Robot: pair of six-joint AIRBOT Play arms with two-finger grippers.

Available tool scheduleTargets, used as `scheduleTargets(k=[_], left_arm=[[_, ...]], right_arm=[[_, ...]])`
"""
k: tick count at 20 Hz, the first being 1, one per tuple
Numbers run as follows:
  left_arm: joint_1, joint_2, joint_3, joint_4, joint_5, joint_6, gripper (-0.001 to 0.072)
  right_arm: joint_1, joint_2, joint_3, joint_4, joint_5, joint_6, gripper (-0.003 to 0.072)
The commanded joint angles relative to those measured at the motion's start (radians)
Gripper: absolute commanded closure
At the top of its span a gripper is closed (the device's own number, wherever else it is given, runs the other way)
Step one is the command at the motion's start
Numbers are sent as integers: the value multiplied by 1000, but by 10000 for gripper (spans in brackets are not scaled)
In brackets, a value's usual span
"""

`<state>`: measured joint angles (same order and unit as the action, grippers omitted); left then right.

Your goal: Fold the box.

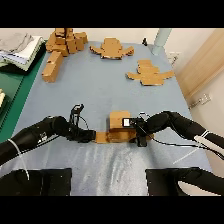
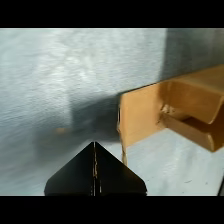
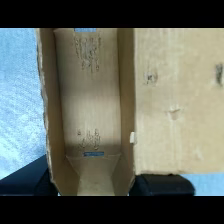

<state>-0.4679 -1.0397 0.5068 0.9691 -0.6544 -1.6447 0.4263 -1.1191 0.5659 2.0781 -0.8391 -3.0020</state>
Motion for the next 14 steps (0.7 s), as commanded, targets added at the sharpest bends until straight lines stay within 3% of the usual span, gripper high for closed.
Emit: scheduleTargets(k=[1,7,14], left_arm=[[-77,-33,-2,-99,105,14,695],[-112,-21,-1,-124,101,14,695],[-112,82,14,-129,142,15,692]], right_arm=[[0,1,0,0,0,0,164],[0,1,0,0,0,0,164],[0,1,0,0,0,0,164]])
